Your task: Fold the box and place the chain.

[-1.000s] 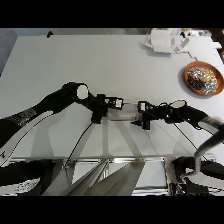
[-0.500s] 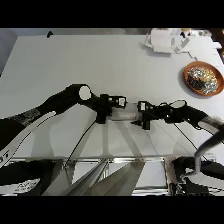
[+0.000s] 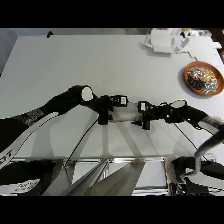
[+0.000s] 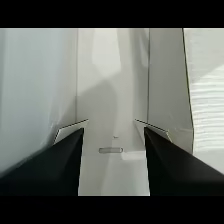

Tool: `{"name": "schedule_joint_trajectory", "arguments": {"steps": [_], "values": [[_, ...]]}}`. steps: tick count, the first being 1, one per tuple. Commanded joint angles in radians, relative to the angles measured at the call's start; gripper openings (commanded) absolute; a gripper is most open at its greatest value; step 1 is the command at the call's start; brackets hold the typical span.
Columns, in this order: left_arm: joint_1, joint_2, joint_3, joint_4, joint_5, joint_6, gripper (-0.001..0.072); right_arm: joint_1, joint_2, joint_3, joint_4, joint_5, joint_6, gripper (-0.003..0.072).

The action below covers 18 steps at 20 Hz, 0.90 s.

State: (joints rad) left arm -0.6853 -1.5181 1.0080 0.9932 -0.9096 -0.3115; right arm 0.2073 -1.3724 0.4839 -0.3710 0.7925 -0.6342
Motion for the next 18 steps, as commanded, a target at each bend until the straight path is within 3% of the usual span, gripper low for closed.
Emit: {"name": "schedule_joint_trajectory", "arguments": {"steps": [1,2,3,10,13,16,17,18], "values": [[0.008,0.029,0.000,0.046,-0.074,-0.136,0.0284,0.000,0.001,0.001,0.002,-0.002,0.003,0.0363],[0.017,0.055,0.000,0.049,-0.101,-0.169,0.0121,0.000,0.001,0.001,0.002,-0.002,0.003,0.0363],[0.028,0.083,0.000,0.048,-0.132,-0.193,0.0062,0.000,0.001,0.001,0.002,-0.002,0.003,0.0363],[0.233,0.332,0.000,0.049,-0.240,-0.618,0.0057,0.000,0.001,0.001,0.002,-0.002,0.003,0.0363],[0.344,0.312,-0.033,0.044,-0.276,-0.817,0.0056,0.000,0.001,0.001,0.002,-0.002,0.003,0.0363],[0.398,0.252,-0.134,0.011,-0.203,-0.924,0.0051,0.000,0.001,0.001,0.002,-0.001,0.003,0.0363],[0.402,0.224,-0.162,-0.015,-0.182,-0.925,0.0002,0.000,0.001,0.001,0.002,-0.001,0.003,0.0363],[0.404,0.189,-0.180,-0.051,-0.173,-0.924,0.0006,0.000,0.001,0.001,0.002,-0.001,0.003,0.0363]]}}
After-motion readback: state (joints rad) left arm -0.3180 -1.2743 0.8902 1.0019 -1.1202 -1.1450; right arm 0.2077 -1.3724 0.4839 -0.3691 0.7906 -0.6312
